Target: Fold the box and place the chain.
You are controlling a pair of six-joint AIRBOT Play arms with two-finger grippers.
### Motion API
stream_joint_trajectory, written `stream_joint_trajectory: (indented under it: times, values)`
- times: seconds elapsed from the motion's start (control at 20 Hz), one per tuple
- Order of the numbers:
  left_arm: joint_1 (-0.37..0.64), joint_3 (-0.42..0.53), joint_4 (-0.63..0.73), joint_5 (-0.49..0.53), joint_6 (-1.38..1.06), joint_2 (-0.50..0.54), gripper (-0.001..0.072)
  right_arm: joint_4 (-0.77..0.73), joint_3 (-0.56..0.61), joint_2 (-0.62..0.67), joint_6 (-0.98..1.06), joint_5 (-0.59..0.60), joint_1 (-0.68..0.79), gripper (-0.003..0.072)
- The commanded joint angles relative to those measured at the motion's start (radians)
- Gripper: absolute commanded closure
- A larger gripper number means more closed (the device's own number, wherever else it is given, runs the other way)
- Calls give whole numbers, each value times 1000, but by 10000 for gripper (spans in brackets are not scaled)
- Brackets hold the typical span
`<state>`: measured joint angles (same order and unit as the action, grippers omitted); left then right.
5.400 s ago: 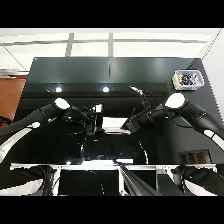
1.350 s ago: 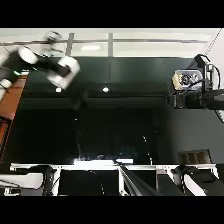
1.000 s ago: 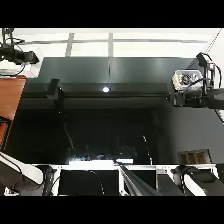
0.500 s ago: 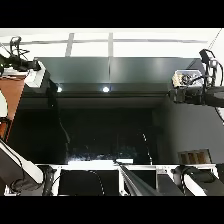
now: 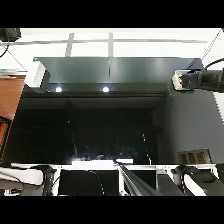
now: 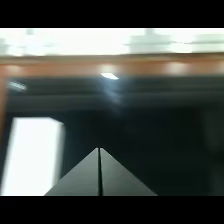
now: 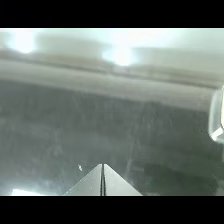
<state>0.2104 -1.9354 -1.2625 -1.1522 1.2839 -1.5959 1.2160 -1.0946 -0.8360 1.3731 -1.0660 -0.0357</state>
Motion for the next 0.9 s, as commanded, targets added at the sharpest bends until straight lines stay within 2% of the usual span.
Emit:
stream_joint_trajectory:
  times: [0.0,0.2,0.25,0.35,0.45,0.5,0.7,0.85]
  values:
    - [-99,350,77,5,25,299,689,51,29,45,-4,-33,0,675]
    - [-254,1048,71,294,32,792,687,90,306,196,-5,298,0,673]
    - [-279,1218,66,366,33,908,688,95,369,202,-7,338,0,673]
    - [-286,1450,65,459,40,1090,687,123,479,196,-9,399,0,673]
    - [-264,1560,61,478,56,1201,687,132,558,195,-9,460,0,673]
    - [-250,1578,53,478,55,1233,685,140,575,196,-9,466,0,673]
    - [-241,1579,44,472,55,1324,684,147,576,196,-9,413,0,673]
    - [-241,1579,44,472,55,1343,684,147,576,196,-9,413,0,673]
